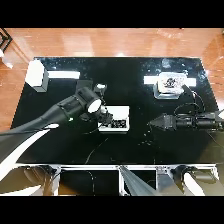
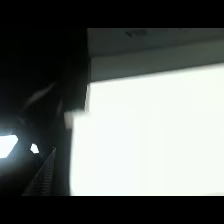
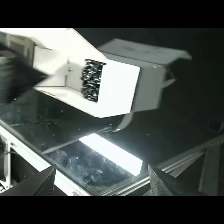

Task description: Fold the box and place the chain.

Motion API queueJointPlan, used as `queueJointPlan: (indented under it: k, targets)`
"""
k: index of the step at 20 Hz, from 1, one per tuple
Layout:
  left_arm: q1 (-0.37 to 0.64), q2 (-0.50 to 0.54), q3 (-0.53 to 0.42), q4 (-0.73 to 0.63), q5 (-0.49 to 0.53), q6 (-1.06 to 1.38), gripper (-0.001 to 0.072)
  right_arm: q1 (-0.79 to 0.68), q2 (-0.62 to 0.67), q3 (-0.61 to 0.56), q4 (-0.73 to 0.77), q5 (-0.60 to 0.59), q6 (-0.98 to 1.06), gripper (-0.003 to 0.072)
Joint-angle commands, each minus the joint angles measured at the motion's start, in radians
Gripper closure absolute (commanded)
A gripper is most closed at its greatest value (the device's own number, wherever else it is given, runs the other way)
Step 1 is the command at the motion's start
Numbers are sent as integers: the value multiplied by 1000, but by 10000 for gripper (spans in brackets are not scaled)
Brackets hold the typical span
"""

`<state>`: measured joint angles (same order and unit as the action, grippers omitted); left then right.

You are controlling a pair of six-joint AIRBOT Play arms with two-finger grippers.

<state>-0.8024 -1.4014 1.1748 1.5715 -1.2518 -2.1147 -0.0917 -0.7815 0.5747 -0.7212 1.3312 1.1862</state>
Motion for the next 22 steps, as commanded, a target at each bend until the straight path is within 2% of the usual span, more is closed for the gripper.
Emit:
queueJointPlan:
  k: [1, 3, 5, 7, 11, 14, 16, 17, 19, 22]
  targets:
    - [0, 138, 39, -7, -142, 225, 67, 3, 0, 0, -28, 0, 64, -22]
    - [1, 261, 25, -15, -195, 252, 67, 31, 2, 1, -3, 2, 143, -13]
    - [14, 383, -18, -13, -185, 247, 67, 95, 2, 6, 16, -44, 175, -14]
    - [89, 487, -115, -42, -158, 220, 67, 171, -5, 42, 12, -121, 169, -19]
    - [297, 622, -373, -290, -63, 306, 67, 304, -89, 242, -47, -208, 116, -23]
    - [393, 638, -521, -396, 18, 389, 67, 385, -277, 474, -224, -247, 119, -19]
    - [414, 637, -578, -430, 72, 397, 67, 431, -425, 622, -246, -280, 31, -14]
    - [414, 637, -589, -430, 90, 399, 67, 444, -503, 686, -303, -283, 30, -14]
    - [414, 638, -591, -429, 118, 402, 67, 463, -663, 802, -327, -198, 3, -14]
    - [414, 637, -591, -429, 142, 409, 67, 510, -774, 848, -326, -80, -186, -14]
